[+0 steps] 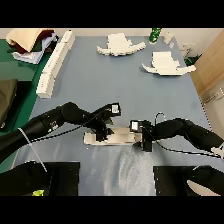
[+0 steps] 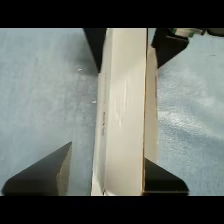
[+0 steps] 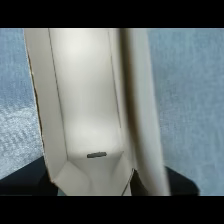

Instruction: Fold the box.

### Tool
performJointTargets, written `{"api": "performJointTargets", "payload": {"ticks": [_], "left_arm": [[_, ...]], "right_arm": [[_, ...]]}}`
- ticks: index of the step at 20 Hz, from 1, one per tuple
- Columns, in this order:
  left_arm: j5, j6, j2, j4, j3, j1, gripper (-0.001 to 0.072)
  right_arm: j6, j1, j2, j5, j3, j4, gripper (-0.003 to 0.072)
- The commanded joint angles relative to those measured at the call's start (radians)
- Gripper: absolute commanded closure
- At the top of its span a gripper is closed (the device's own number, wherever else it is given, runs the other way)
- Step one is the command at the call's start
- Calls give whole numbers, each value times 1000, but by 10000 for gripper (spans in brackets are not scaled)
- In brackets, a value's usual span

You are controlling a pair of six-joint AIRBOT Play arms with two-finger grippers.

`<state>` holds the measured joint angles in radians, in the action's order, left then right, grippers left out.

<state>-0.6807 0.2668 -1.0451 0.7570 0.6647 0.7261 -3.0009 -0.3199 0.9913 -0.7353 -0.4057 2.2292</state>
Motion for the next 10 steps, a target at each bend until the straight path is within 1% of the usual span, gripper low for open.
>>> {"api": "performJointTargets", "payload": {"ticks": [1,3,4,5,6,7,8,9,10], "left_arm": [[-76,249,71,142,1,-54,263],[-213,482,147,288,1,-113,264],[-303,590,182,335,1,-141,266],[-385,680,206,351,1,-161,269],[-462,765,223,346,1,-174,386],[-521,818,229,327,1,-174,589],[-566,834,228,272,-1,-165,694],[-577,853,221,189,-5,-151,694],[-560,879,204,85,-7,-124,694]], "right_arm": [[0,0,1,1,0,0,168],[0,0,1,1,0,0,168],[0,0,1,1,0,0,168],[0,0,1,1,0,0,168],[0,0,1,1,0,0,168],[0,0,1,1,0,0,168],[0,0,1,1,0,0,168],[0,0,1,1,0,0,168],[0,0,1,1,0,0,168]]}}
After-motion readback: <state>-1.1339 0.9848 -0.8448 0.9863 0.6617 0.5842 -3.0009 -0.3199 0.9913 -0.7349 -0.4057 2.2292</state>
